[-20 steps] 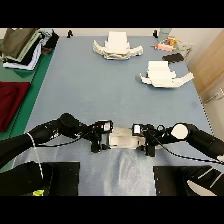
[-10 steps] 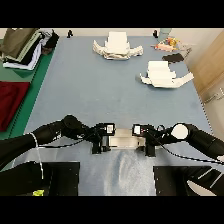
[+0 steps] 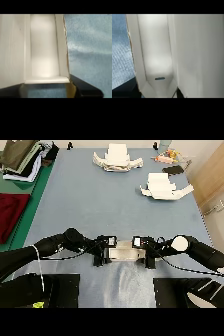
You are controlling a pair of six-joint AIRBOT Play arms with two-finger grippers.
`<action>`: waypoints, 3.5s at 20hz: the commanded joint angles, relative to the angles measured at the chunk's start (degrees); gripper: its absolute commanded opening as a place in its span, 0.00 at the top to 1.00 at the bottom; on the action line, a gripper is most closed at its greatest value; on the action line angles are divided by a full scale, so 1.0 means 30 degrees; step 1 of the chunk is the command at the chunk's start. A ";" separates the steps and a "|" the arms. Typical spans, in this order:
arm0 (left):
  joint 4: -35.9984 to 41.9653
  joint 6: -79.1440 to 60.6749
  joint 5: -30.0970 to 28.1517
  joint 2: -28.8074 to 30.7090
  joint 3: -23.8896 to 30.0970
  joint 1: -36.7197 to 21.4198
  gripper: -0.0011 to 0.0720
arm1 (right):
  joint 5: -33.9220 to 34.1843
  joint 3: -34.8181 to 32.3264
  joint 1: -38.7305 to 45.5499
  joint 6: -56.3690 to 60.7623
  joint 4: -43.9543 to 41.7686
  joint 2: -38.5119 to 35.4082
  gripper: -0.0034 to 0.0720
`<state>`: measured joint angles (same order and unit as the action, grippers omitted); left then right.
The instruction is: Fold the box.
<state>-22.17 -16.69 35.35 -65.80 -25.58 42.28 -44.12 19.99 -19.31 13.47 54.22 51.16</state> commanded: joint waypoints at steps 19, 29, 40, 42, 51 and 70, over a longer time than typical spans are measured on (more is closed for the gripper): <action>-0.0036 0.0510 -0.0940 -0.0058 -0.0022 0.0670 0.34 | 0.0022 0.0022 0.0000 0.0007 -0.0007 -0.0015 0.37; -0.0036 0.0510 -0.0940 -0.0058 -0.0022 0.0670 0.34 | 0.0022 0.0022 0.0000 0.0007 -0.0007 -0.0015 0.37; -0.0036 0.0510 -0.0940 -0.0058 -0.0022 0.0670 0.35 | -0.0401 0.0058 0.0000 -0.0197 0.0466 -0.0656 0.01; -0.0036 0.0510 -0.0933 -0.0058 -0.0022 0.0670 0.34 | -0.1151 0.0066 0.0000 -0.0197 0.0954 -0.0940 0.01; -0.0036 0.0510 -0.0933 -0.0058 -0.0022 0.0670 0.34 | -0.7723 0.2200 0.0015 0.8393 0.7140 -0.5042 0.01; -0.0036 0.0510 -0.0940 -0.0058 -0.0022 0.0670 0.34 | -0.7300 0.2382 -0.0342 2.4028 -0.4430 -0.5574 0.81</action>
<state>-22.28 -15.16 32.58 -66.02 -25.63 44.31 -66.78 27.11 -20.03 83.26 43.42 33.47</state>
